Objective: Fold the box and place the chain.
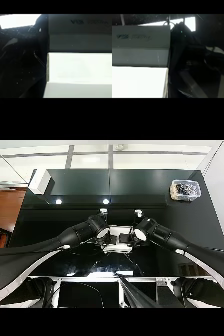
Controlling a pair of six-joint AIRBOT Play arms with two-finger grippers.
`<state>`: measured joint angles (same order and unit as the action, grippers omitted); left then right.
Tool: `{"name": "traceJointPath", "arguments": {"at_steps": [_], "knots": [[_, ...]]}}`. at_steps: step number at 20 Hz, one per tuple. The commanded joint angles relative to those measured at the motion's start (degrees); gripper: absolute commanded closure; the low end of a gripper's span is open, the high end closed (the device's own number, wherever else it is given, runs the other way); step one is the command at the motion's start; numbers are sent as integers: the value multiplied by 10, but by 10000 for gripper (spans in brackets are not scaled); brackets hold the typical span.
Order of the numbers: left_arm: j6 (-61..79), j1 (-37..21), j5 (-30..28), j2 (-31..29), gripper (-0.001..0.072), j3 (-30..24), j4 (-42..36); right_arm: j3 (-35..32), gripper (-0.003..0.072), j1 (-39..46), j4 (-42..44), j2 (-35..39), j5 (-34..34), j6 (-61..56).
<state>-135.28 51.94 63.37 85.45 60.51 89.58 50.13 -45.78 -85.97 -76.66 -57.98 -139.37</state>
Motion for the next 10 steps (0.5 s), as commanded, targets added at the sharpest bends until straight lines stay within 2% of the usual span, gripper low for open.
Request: {"name": "traceJointPath", "arguments": {"at_steps": [1,5,6,7,8,10], "knots": [[0,0,-1,0,680,0,-1,0,641,0,10,-7,2,1],[0,0,-1,0,679,0,-1,3,637,0,5,-5,-14,13],[0,0,-1,0,679,0,-1,6,549,0,0,-3,-22,14],[0,0,-1,0,680,0,-1,10,348,0,-8,2,-31,16],[0,0,-1,0,680,0,-1,12,262,0,-17,9,-43,19],[0,0,-1,0,680,0,-1,14,264,2,-28,34,-67,51]]}}
